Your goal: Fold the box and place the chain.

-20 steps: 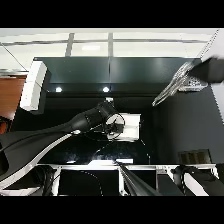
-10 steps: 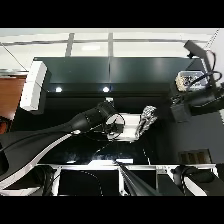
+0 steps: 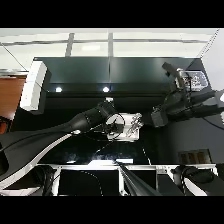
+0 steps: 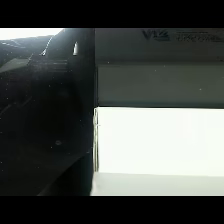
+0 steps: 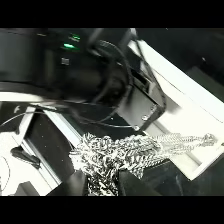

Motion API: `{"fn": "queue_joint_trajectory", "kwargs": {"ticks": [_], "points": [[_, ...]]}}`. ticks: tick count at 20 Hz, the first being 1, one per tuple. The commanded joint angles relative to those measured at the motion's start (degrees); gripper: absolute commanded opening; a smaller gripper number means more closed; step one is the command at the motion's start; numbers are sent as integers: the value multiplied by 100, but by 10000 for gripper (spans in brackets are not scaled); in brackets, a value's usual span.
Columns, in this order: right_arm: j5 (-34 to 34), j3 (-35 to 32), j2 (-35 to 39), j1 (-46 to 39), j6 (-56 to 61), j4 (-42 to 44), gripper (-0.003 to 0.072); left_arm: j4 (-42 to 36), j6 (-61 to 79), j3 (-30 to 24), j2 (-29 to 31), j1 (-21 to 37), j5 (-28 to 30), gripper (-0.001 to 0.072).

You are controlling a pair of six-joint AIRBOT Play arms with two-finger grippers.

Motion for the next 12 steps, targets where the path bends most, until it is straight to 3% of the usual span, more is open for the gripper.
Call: {"fn": "queue_joint_trajectory", "kwargs": {"ticks": [1,7,12], "points": [[-581,-688,-4,35,22,7,0,4,2,2,-2,4,7,24],[-2013,-1379,-310,553,219,-24,2,2,0,2,-2,4,7,24],[-2149,-1379,-767,673,455,-236,29,2,0,2,-2,4,7,25]]}}
